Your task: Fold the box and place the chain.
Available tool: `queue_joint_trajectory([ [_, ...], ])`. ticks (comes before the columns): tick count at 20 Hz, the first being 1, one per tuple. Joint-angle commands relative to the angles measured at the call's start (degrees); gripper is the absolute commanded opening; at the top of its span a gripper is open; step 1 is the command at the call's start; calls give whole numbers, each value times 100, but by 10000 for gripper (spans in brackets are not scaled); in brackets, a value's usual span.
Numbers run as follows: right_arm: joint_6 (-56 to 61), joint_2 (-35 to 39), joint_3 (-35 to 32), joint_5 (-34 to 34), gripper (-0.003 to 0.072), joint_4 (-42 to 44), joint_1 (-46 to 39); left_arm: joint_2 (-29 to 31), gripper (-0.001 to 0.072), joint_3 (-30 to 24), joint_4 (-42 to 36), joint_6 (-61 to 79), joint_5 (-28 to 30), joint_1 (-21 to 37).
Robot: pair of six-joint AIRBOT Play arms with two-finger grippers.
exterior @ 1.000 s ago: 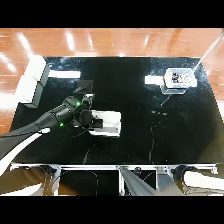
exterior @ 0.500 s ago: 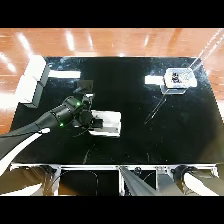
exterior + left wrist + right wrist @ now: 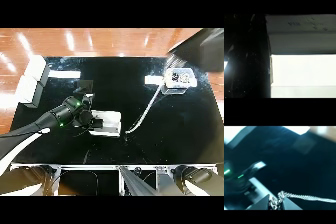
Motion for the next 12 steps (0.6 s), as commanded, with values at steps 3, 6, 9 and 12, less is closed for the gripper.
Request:
queue_joint_trajectory([
  [3,72,-114,-629,-1154,35,111,1357,-4,31,2,0,4,-31,-2],
  [6,63,-179,-627,-1858,34,339,1447,-4,31,2,0,4,-28,-2],
  [9,-70,-181,-627,-2197,34,496,1447,-4,31,2,0,4,-31,-2],
  [12,-219,-181,-627,-2291,35,776,1447,-4,31,2,2,4,-31,-9],
])
